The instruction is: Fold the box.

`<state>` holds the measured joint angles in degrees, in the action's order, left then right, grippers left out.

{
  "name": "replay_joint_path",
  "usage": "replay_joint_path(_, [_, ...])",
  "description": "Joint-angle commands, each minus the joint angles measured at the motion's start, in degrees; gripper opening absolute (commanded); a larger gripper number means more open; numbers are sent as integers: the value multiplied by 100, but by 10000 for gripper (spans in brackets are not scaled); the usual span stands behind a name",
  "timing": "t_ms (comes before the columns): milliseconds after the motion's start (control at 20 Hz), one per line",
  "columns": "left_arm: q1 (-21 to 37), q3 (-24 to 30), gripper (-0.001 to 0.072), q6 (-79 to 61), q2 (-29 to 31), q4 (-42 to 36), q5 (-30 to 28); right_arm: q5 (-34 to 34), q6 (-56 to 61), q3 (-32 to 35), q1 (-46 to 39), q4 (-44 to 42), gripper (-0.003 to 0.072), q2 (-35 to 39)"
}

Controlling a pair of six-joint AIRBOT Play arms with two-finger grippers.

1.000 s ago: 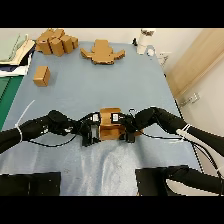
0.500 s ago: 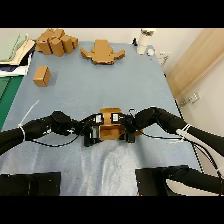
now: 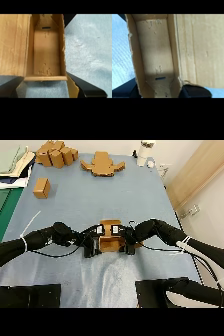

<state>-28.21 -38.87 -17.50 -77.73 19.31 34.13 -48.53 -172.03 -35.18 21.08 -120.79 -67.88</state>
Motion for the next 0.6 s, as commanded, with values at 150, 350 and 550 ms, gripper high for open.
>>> replay_joint_path(150, [7,-256,693,404,-195,691,385,0,0,2,-2,-2,504,-2])
replay_joint_path(350, [9,-267,693,404,-205,688,376,0,0,2,-2,-2,504,-2])
replay_joint_path(550, [7,-398,693,487,-306,715,380,0,0,2,-2,-2,504,-2])
